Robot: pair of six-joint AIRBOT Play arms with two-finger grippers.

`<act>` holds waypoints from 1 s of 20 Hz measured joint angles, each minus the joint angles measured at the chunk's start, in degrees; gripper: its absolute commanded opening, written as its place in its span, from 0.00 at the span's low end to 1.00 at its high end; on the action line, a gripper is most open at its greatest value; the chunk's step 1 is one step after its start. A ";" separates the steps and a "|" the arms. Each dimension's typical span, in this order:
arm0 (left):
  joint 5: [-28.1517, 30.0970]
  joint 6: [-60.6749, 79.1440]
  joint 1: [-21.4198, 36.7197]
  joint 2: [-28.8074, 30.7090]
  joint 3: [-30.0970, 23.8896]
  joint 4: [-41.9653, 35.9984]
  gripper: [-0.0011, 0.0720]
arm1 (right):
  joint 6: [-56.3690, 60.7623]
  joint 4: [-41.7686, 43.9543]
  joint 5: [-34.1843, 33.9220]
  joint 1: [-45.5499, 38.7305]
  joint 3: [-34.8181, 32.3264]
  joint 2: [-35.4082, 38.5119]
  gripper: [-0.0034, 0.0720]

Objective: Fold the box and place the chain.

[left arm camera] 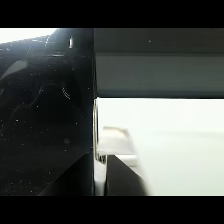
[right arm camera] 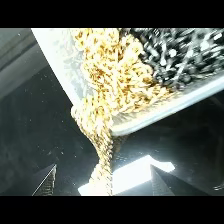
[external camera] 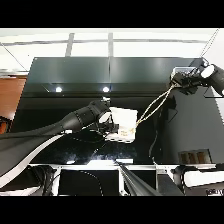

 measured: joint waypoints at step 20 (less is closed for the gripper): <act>0.22 -0.02 0.00 0.00 0.00 0.00 0.06 | -8.63 3.74 3.98 0.39 1.92 3.87 0.06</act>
